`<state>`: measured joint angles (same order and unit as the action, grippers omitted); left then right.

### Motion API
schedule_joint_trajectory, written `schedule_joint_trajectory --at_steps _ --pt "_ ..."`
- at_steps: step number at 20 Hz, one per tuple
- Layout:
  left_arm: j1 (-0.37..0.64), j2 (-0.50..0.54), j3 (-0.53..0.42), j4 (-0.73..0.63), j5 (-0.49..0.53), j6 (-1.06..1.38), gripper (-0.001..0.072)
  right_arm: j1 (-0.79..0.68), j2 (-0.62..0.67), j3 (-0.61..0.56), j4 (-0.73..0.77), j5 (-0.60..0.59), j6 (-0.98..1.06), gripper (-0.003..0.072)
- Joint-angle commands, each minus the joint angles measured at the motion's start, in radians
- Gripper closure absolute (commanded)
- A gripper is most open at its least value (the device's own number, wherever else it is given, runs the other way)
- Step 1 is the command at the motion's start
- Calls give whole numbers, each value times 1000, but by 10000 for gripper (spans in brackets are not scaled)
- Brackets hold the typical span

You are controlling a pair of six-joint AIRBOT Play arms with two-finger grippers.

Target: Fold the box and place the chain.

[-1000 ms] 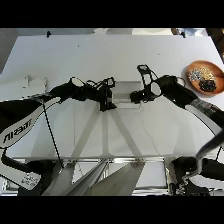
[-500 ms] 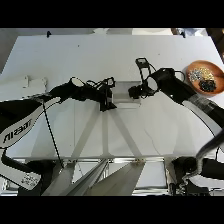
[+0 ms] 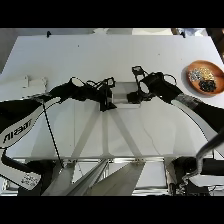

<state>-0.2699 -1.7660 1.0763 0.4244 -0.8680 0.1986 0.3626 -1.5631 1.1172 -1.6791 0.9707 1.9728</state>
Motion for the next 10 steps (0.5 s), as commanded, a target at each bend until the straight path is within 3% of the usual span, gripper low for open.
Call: schedule_joint_trajectory --at_steps 1,7,10 --pt "0 0 0 -1 0 -2 691 2 -20 1 1 -11 51 311" --pt "0 0 0 -1 0 -2 691 1 -21 1 8 -38 167 485" --pt "0 0 0 -1 0 -2 691 1 -21 1 9 -32 186 517"
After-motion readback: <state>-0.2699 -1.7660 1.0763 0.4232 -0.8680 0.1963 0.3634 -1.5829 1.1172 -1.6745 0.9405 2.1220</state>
